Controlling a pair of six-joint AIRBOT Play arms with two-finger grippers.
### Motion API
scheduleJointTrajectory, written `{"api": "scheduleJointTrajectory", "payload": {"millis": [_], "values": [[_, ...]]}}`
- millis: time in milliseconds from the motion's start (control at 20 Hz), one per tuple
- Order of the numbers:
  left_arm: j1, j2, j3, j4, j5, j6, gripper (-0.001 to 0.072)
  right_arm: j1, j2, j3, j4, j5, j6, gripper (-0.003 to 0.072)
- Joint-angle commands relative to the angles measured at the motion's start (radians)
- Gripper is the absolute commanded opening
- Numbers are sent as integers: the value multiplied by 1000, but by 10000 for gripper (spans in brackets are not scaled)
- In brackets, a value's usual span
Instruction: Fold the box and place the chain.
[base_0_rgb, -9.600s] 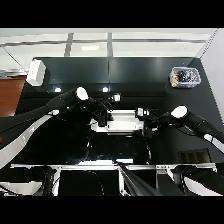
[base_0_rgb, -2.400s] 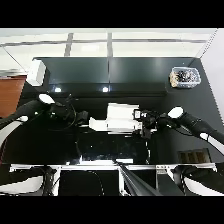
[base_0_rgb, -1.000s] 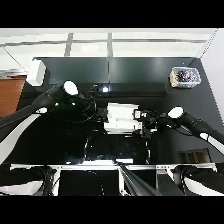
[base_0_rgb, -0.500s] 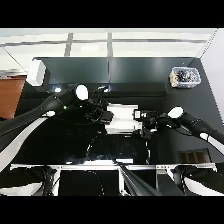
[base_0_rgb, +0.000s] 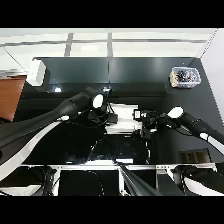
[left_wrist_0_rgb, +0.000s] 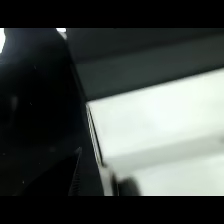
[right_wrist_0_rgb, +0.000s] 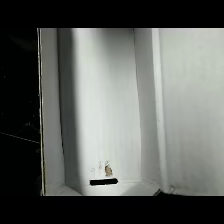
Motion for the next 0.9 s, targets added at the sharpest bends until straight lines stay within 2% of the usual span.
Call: {"api": "scheduleJointTrajectory", "payload": {"millis": [0,200,300,350,550,600,650,700,750,850], "values": [[-56,-40,53,117,-17,-153,266,-1,1,1,0,0,0,236],[-78,-63,62,110,-26,-171,260,-1,1,1,0,0,0,236],[-84,-64,63,109,-25,-169,79,-1,1,1,0,0,0,236],[-85,-64,65,108,-25,-169,24,-1,1,1,0,0,0,236],[-84,-64,82,108,-26,-166,24,-1,1,1,0,0,0,236],[-83,-64,87,104,-26,-167,33,-1,1,1,0,0,0,236],[-80,-64,95,89,-29,-167,140,-1,1,1,0,0,0,236],[-76,-64,103,76,-29,-171,346,-1,1,1,0,0,0,236],[-76,-64,109,76,-36,-171,407,-1,1,1,0,0,0,236],[-74,-64,110,91,-66,-170,407,-1,1,1,0,0,0,236]]}}
